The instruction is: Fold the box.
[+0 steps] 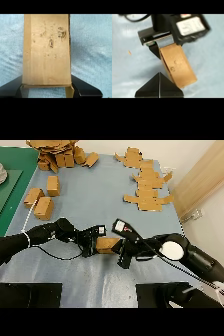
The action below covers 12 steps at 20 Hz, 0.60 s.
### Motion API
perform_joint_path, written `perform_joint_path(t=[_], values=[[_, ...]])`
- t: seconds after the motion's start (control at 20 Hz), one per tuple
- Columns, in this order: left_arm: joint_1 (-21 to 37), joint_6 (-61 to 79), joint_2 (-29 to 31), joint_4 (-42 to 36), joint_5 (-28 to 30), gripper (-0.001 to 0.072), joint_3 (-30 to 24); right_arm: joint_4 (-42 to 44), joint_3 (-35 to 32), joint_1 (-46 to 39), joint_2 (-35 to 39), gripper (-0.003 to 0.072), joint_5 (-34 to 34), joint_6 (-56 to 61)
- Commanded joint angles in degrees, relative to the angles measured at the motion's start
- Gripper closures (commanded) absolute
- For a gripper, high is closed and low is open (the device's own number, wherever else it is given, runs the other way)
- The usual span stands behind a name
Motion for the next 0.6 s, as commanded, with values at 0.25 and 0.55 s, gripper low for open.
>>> perform_joint_path(t=[0.25,0.55], values=[[0.0,0.0,0.0,0.0,0.0,0.0317,0.0,61.4,-21.2,-2.6,6.6,0.0687,-30.0,18.9],[0.0,0.0,0.0,0.0,0.0,0.0317,0.0,115.0,-24.4,-2.6,-8.0,0.0687,-20.7,-24.2]])
